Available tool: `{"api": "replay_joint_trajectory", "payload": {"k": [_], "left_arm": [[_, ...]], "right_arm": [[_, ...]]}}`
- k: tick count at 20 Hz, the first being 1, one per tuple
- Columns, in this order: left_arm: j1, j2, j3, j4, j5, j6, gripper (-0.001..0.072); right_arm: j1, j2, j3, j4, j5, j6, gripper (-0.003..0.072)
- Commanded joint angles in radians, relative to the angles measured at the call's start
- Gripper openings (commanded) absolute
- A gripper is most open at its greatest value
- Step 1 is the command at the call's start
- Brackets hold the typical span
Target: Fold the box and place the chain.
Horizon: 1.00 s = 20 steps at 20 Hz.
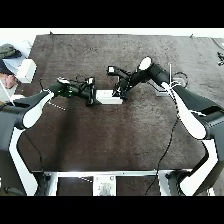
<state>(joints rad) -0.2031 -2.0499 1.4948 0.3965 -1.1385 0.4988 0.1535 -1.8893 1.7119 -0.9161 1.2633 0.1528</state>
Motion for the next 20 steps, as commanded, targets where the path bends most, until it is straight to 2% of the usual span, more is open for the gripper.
{"api": "replay_joint_trajectory", "payload": {"k": [1, 2, 3, 4, 8, 11, 13, 14, 17, 20], "left_arm": [[0.0, 0.0, 0.0, -0.002, 0.002, -0.001, 0.0285], [0.0, 0.0, 0.0, -0.002, 0.002, -0.001, 0.0285], [0.0, 0.0, 0.0, -0.002, 0.002, -0.001, 0.0285], [0.0, 0.0, 0.0, -0.002, 0.002, -0.001, 0.0285], [0.0, 0.0, 0.0, -0.002, 0.002, -0.001, 0.0284], [0.0, 0.0, 0.0, -0.002, 0.002, -0.001, 0.0285], [0.0, 0.0, 0.0, -0.002, 0.002, -0.001, 0.0285], [0.0, 0.0, 0.0, -0.002, 0.002, -0.001, 0.0285], [0.0, 0.0, 0.0, -0.002, 0.002, -0.001, 0.0285], [0.0, 0.0, 0.0, -0.002, 0.002, -0.001, 0.0285]], "right_arm": [[0.002, -0.006, -0.005, -0.001, 0.023, 0.008, 0.0125], [0.001, -0.006, -0.006, 0.0, 0.024, 0.009, 0.0153], [0.001, -0.005, -0.006, 0.0, 0.023, 0.009, 0.0251], [-0.001, -0.005, -0.005, 0.0, 0.023, 0.023, 0.0289], [-0.043, 0.01, -0.004, 0.12, 0.023, 0.027, 0.0289], [-0.089, 0.024, -0.005, 0.245, 0.024, 0.031, 0.0262], [-0.111, 0.024, -0.007, 0.287, 0.024, 0.062, 0.0042], [-0.116, 0.023, -0.016, 0.294, 0.024, 0.076, -0.0008], [-0.114, 0.023, -0.084, 0.293, 0.014, 0.095, -0.0014], [-0.113, 0.02, -0.187, 0.293, -0.069, 0.095, -0.0013]]}}
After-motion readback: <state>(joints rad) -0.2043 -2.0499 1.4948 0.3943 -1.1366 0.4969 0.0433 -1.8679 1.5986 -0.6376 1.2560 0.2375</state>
